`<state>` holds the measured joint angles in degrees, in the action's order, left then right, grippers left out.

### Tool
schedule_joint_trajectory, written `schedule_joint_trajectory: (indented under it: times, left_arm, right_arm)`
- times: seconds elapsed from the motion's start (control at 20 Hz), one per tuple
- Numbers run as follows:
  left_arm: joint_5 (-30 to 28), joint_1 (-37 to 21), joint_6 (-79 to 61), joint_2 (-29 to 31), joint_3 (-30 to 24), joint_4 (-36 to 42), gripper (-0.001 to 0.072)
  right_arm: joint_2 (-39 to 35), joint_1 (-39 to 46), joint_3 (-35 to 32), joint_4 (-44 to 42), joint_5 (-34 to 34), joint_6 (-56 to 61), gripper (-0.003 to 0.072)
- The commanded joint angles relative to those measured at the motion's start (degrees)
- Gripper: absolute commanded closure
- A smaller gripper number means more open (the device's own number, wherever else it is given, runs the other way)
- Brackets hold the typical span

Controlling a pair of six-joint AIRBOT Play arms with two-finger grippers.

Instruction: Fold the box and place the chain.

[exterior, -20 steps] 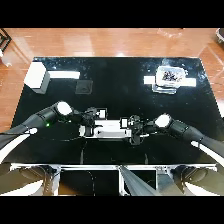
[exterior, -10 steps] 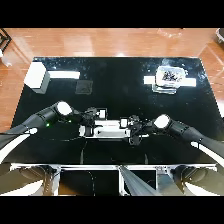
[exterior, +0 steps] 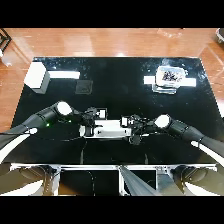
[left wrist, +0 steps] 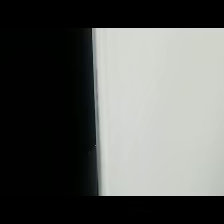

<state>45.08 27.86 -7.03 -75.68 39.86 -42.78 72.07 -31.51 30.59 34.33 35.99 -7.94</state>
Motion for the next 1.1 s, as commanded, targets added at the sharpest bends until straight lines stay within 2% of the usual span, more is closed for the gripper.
schedule_joint_trajectory:
  times: [0.0,0.4,0.45,0.5,0.6,0.65,0.7,0.75,0.9,0.95,1.0,1.05]
  left_arm:
    - [0.02,-0.02,-0.04,0.04,-0.02,-0.04,0.0690]
    - [0.02,-0.02,-0.04,0.04,-0.02,-0.04,0.0689]
    - [0.02,-0.02,-0.04,0.04,-0.02,-0.04,0.0689]
    - [0.04,-0.02,-0.04,0.04,-0.02,-0.02,0.0689]
    - [0.02,-0.02,-0.04,0.04,-0.02,-0.02,0.0689]
    - [0.02,-0.02,-0.04,0.04,-0.02,-0.02,0.0687]
    - [0.04,-0.02,-0.04,0.04,0.00,-0.02,0.0687]
    - [0.15,-0.02,-0.02,0.04,0.00,-0.02,0.0686]
    - [0.20,-0.04,0.00,0.24,0.00,-0.02,0.0682]
    - [0.20,-0.07,-0.02,0.57,0.00,-0.09,0.0590]
    - [0.20,-0.13,0.00,1.07,0.04,-0.24,0.0459]
    - [0.22,-0.31,0.55,1.66,0.04,-0.22,0.0415]
  right_arm:
    - [0.00,0.02,-0.02,0.11,0.09,0.04,-0.0011]
    - [0.00,0.02,-0.02,0.22,0.24,0.09,-0.0005]
    - [0.00,0.02,-0.02,0.22,0.24,0.09,0.0120]
    - [0.00,0.02,-0.02,0.22,0.24,0.07,0.0158]
    - [0.00,0.00,-0.02,0.24,0.24,0.09,0.0161]
    - [0.00,0.00,-0.02,0.22,0.24,0.09,0.0189]
    - [0.00,0.00,-0.02,0.22,0.22,0.13,0.0343]
    - [0.00,0.00,-0.02,0.22,0.22,0.13,0.0381]
    - [0.00,0.00,-0.02,0.22,0.22,0.26,0.0381]
    - [0.00,0.00,-0.02,0.22,0.22,0.28,0.0381]
    - [0.00,0.00,-0.02,0.22,0.22,0.28,0.0381]
    - [0.00,0.00,-0.02,0.22,0.20,0.31,0.0382]
